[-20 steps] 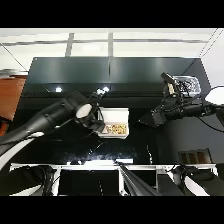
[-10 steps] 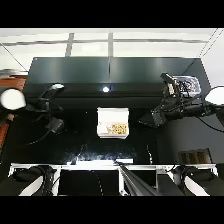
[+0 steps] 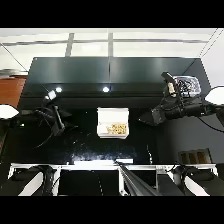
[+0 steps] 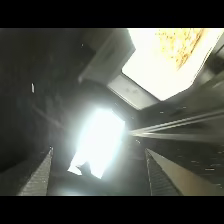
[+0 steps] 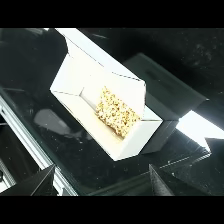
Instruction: Fold the box and place the chain.
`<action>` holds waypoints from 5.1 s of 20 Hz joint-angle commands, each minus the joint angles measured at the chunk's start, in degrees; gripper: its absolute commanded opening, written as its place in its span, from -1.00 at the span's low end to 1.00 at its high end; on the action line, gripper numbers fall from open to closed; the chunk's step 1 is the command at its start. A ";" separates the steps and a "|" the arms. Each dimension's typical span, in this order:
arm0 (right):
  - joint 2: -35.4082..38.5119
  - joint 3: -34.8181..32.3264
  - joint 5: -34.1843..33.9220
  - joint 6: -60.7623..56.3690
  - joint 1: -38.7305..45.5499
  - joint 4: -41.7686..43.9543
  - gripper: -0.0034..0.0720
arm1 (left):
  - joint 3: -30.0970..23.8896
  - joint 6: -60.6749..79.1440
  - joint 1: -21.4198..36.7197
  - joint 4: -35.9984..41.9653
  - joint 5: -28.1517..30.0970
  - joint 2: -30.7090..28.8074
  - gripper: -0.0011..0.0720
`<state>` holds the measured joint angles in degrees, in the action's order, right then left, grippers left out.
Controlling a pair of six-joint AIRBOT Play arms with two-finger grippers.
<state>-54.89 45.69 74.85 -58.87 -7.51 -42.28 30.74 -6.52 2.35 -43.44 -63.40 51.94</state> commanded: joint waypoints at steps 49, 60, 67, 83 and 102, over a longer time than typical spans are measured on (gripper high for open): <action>0.02 0.00 -2.01 -4.52 0.00 -1.79 0.87 | 5.40 24.11 -18.67 10.58 4.28 24.57 0.96; 0.02 0.00 -2.32 -4.52 0.00 -2.58 0.87 | 5.42 20.02 -21.05 9.16 8.39 24.63 0.97; 0.00 0.00 -3.63 -4.52 0.00 -2.60 0.87 | 5.42 20.02 -21.05 9.11 8.39 24.63 0.96; 0.00 0.00 -4.48 -4.52 0.00 -2.60 0.87 | 5.44 18.03 -22.84 7.48 10.91 24.65 0.96; 0.00 0.00 -5.16 -4.52 0.00 -2.82 0.87 | 6.23 18.60 -24.55 6.84 10.95 25.24 0.52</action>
<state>-54.89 45.67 70.08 -63.40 -7.51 -44.97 36.93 12.14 -22.15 -36.42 -52.49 77.17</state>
